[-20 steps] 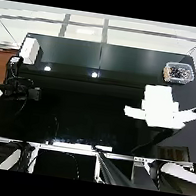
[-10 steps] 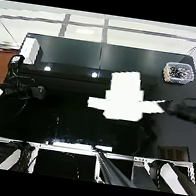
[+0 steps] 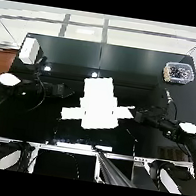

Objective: Fold the box and place the chain.

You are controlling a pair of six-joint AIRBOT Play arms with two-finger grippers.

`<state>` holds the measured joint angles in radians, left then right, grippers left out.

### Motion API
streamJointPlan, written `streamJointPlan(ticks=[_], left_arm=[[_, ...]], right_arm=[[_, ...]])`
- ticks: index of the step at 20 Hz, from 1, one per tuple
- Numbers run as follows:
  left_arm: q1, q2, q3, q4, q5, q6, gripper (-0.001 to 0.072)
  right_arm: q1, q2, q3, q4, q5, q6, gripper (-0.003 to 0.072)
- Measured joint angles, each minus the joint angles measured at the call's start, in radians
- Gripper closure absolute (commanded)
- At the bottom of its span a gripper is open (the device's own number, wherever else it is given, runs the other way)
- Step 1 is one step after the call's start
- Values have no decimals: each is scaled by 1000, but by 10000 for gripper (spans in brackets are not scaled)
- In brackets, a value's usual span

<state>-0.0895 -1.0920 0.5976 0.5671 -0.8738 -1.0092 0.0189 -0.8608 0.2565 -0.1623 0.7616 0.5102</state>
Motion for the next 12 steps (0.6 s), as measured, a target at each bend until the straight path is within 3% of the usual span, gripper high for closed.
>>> streamJointPlan(ticks=[3,6,7,8,9,12], left_arm=[[-54,-161,60,-61,-42,78,7],[-93,-321,138,-119,-177,171,16],[-100,-372,166,-151,-248,220,48],[-105,-418,192,-179,-312,262,131],[-109,-457,215,-200,-367,296,260],[-114,-541,276,-213,-501,379,325]], right_arm=[[55,3,-6,12,-31,-8,669],[77,3,-8,25,-43,-12,670],[80,3,-8,27,-43,-12,670],[83,3,-8,29,-44,-13,670],[85,3,-8,31,-44,-13,669],[88,3,-8,32,-40,-13,669]])
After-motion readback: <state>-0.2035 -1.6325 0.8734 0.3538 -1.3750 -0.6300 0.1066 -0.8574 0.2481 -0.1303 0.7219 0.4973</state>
